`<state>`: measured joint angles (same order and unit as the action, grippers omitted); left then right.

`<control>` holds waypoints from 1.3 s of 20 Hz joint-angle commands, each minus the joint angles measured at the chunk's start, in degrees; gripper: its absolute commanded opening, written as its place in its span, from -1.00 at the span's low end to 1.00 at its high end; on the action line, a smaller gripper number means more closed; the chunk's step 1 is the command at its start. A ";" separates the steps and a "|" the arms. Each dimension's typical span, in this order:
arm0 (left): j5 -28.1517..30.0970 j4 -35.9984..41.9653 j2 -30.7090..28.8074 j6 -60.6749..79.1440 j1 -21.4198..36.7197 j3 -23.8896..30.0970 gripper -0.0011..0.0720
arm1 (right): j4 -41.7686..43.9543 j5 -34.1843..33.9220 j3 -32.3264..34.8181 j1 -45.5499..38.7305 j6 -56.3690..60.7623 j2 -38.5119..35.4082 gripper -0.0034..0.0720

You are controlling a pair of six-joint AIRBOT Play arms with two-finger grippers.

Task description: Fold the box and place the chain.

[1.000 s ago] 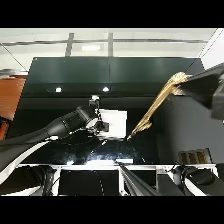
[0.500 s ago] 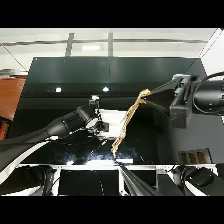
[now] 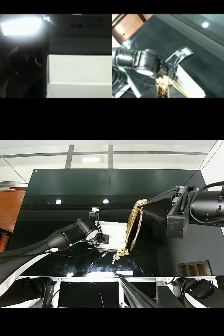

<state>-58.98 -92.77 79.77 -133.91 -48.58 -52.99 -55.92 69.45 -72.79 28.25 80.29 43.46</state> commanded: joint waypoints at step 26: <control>0.00 -0.02 0.02 0.00 0.02 -0.04 -0.89 | 3.67 -12.20 16.44 8.22 -2.43 17.22 -0.85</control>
<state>-58.98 -92.77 79.77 -133.91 -48.58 -52.99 -47.37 57.01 -56.93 35.92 75.96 59.35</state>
